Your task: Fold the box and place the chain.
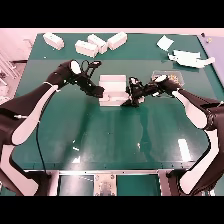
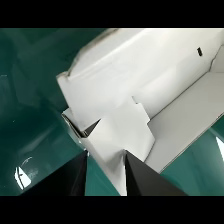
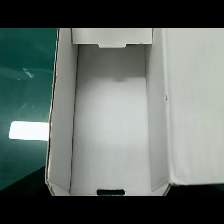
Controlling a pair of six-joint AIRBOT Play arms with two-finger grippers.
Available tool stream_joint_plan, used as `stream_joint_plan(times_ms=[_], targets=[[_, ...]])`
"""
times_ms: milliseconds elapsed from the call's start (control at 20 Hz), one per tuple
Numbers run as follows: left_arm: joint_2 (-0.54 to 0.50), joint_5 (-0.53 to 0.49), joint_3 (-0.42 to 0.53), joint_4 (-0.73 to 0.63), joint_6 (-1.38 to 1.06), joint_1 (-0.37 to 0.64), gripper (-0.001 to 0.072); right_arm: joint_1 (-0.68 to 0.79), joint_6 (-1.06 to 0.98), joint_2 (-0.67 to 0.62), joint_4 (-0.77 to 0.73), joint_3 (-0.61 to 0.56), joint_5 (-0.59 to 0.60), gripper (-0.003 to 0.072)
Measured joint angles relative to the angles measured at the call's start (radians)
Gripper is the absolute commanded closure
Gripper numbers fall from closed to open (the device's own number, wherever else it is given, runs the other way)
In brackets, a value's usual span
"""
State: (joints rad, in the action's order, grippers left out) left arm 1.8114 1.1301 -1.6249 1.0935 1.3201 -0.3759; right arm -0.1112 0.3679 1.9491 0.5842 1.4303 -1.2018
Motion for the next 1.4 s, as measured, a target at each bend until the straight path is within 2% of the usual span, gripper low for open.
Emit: stream_joint_plan(times_ms=[650,1400], targets=[[0.0,0.008,-0.003,0.071,0.26,-0.052,0.0428,0.0,0.002,0.0,0.002,0.0,0.0,0.0114],[0.002,-0.02,-0.003,0.085,0.385,-0.061,0.0428,0.0,-0.001,0.0,-0.001,0.0,0.001,0.0113]])
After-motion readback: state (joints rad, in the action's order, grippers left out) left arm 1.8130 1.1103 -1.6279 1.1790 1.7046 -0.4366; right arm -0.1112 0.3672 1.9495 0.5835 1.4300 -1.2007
